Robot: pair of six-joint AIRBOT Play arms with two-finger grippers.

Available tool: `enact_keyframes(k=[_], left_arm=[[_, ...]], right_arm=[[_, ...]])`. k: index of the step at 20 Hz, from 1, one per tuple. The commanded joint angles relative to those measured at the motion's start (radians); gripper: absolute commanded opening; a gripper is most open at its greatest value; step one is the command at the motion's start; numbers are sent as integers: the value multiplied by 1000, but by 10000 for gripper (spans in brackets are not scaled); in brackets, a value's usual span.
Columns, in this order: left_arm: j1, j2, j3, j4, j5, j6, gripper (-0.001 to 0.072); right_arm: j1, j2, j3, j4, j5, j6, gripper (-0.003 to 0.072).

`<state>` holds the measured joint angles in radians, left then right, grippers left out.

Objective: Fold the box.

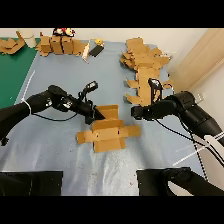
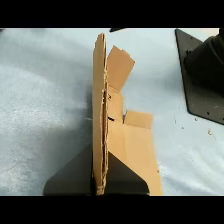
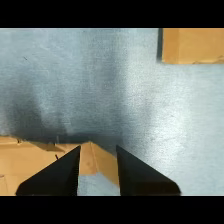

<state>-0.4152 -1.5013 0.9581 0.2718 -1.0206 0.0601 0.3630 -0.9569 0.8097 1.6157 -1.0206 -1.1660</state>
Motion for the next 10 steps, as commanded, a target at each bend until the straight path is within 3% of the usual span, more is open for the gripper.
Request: enact_keyframes(k=[1, 6, 10], left_arm=[[-22, 26, -61, -2, 42, 60, 9], [-43, 26, -68, 26, 50, 61, 8], [-79, 27, -68, 50, 117, 64, 8]], right_arm=[[-2, -24, 1, 5, -1, 6, 332], [0, -43, 0, 16, 1, 6, 332], [0, -46, 0, 16, 2, 6, 332]])
